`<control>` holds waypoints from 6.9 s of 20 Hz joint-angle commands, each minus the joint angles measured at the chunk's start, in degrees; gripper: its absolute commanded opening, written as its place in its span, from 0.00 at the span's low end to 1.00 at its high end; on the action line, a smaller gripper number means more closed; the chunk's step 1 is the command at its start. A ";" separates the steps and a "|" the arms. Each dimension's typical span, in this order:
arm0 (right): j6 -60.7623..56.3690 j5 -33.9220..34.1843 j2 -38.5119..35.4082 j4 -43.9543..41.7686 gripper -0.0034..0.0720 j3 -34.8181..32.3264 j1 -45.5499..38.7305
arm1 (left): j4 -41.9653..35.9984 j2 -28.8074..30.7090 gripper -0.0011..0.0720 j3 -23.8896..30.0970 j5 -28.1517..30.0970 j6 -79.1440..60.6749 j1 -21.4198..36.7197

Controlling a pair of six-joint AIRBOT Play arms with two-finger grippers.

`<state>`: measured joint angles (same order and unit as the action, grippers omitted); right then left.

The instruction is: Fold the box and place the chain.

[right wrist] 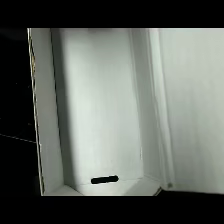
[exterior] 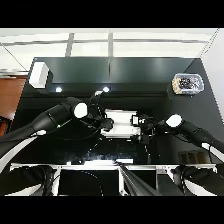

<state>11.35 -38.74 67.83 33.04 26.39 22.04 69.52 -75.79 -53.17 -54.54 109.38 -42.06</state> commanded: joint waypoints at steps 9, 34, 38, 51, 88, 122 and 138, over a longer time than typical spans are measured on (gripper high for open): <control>-0.02 -0.02 0.00 0.00 0.32 0.00 0.02 | 6.51 -4.87 0.69 -1.31 -1.92 11.32 -4.66; -0.02 -0.02 0.00 -0.02 0.32 0.00 0.04 | 17.00 -15.87 0.54 -15.80 -13.70 23.34 -8.59; -0.02 -0.02 0.00 -0.02 0.32 0.00 0.02 | 16.79 -15.85 0.24 -15.82 -13.75 23.56 -8.55; -0.02 -0.02 0.00 -0.02 0.32 0.00 0.02 | 16.68 -15.87 0.25 -15.82 -14.82 24.74 -8.50; -12.55 -2.40 -2.91 -0.44 0.30 2.49 2.10 | 16.57 -15.74 0.05 -15.80 -14.88 24.59 -8.20; -78.23 -25.40 -1.18 5.77 0.06 -1.42 -30.05 | 16.59 -15.74 0.05 -15.80 -14.64 24.61 -8.20; -61.55 -34.88 5.64 -7.48 0.88 6.97 -24.24 | 16.57 -15.74 0.05 -15.80 -14.73 24.61 -8.20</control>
<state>-50.72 -72.75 73.38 25.82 32.73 -2.92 86.08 -91.53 -68.95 -69.21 134.02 -50.30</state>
